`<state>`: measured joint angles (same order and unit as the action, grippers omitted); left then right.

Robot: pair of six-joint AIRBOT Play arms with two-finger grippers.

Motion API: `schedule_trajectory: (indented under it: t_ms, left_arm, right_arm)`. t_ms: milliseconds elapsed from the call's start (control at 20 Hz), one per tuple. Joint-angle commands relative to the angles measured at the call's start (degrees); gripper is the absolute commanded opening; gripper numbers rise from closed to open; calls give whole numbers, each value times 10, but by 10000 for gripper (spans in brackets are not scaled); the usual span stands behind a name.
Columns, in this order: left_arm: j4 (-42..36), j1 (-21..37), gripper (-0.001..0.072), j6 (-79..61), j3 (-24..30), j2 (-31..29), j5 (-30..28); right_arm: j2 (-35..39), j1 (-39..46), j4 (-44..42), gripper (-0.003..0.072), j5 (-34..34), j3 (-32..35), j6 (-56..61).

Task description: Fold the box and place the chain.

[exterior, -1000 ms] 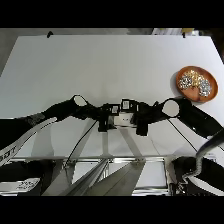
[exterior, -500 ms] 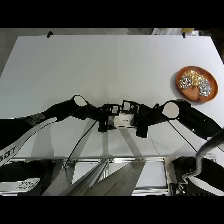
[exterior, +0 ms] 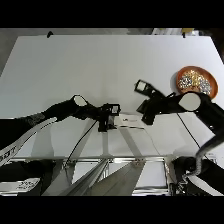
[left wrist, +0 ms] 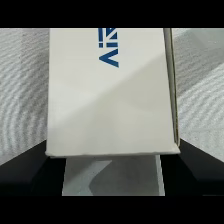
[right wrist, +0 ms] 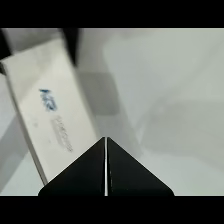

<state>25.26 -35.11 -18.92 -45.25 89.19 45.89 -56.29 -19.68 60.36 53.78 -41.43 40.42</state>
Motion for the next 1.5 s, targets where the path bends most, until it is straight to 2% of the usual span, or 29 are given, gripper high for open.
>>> schedule_trajectory:
  t_ms: [0,150,350,1050,1200,1300,1450]
  left_arm:
    - [0,0,208,-1,0,0,0]
    - [0,0,208,-1,0,0,0]
    - [0,0,208,-1,0,0,0]
    - [0,0,208,-1,0,0,0]
    - [7,1,208,-1,0,-2,18]
    - [29,3,203,7,0,-19,14]
    - [30,30,204,127,0,-82,14]
  right_arm:
    - [14,86,52,14,55,-10,153]
    - [13,137,156,14,107,-10,270]
    - [13,191,199,15,162,-9,318]
    - [13,204,175,15,176,-9,327]
    - [13,204,175,15,176,-9,327]
    - [13,204,175,15,176,-9,327]
    - [13,204,175,15,176,-9,327]
